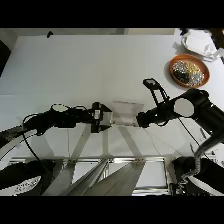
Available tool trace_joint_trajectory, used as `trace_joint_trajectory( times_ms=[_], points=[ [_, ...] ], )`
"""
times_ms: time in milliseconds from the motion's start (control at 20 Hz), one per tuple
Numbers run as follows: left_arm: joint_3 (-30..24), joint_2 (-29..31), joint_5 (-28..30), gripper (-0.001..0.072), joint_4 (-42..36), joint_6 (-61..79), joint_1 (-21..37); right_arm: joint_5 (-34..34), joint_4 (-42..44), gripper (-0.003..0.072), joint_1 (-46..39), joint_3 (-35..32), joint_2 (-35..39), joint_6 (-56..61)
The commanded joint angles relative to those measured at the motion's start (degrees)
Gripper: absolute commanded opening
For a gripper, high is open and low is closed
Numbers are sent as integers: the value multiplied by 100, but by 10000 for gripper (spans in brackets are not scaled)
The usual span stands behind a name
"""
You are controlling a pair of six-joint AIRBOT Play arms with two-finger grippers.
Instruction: Fold the box and place the chain.
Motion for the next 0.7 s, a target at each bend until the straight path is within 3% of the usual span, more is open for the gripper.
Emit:
trace_joint_trajectory(
  times_ms=[0,650],
  points=[
    [2,-2,-205,690,540,-472,-4,118,-48,460,-2,4,87,2],
    [2,-203,96,692,186,-531,-396,890,-472,462,-2,2,1110,175]
  ],
)
